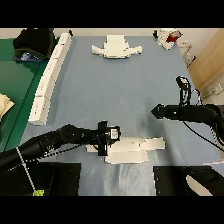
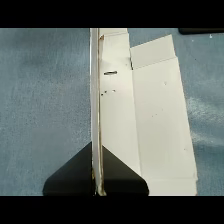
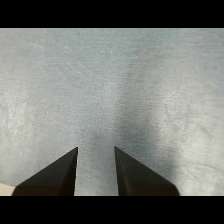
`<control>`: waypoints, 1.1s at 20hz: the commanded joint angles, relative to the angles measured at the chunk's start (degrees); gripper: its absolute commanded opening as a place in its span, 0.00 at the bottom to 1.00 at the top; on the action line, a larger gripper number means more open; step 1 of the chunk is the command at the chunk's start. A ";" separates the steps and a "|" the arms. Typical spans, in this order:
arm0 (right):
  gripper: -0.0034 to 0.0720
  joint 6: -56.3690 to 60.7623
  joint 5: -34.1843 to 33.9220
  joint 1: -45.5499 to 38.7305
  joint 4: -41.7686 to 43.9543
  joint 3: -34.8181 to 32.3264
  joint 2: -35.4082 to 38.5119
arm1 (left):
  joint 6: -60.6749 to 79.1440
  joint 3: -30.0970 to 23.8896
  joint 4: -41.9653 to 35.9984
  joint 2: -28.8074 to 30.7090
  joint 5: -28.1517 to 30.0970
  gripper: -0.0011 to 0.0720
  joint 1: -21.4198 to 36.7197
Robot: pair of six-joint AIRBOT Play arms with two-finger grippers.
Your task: Fold the box.
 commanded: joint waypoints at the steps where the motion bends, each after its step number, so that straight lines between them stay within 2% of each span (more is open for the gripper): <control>1: 0.53 -0.02 -0.09 0.07 0.04 -0.02 -0.04 | -0.04 0.07 0.07 -0.04 -0.22 0.03 0.00; 3: 0.53 0.02 -1.44 0.07 0.90 0.00 -0.04 | 0.00 0.07 0.09 -0.04 0.04 0.03 0.00; 4: 0.43 0.22 -3.41 0.07 1.77 0.00 -0.02 | 0.00 0.07 0.09 -0.04 0.44 0.03 0.00; 5: 0.17 1.68 -6.14 0.07 2.08 0.00 -0.02 | 0.00 0.07 0.09 -0.04 0.39 0.03 0.00; 6: 0.06 3.78 -9.20 0.07 2.01 0.00 -0.02 | 0.00 0.07 0.09 -0.04 0.39 0.03 0.00; 11: 0.05 13.81 -24.63 0.98 1.97 -0.02 1.57 | 0.00 0.07 0.09 -0.04 0.37 0.03 0.00; 14: 0.05 19.10 -31.95 6.56 1.99 -0.07 5.18 | -0.02 0.07 0.07 -0.04 0.37 0.03 0.00; 16: 0.05 21.05 -34.47 13.14 1.97 -0.20 7.78 | 0.00 0.07 0.09 -0.04 0.37 0.03 0.00; 19: 0.05 21.20 -34.73 27.39 1.22 -2.19 9.99 | 0.00 0.07 0.09 -0.04 0.37 0.03 0.00; 22: 0.05 19.30 -30.86 45.68 -6.95 -5.05 9.97 | 0.00 0.07 0.07 -0.04 0.33 0.03 -0.02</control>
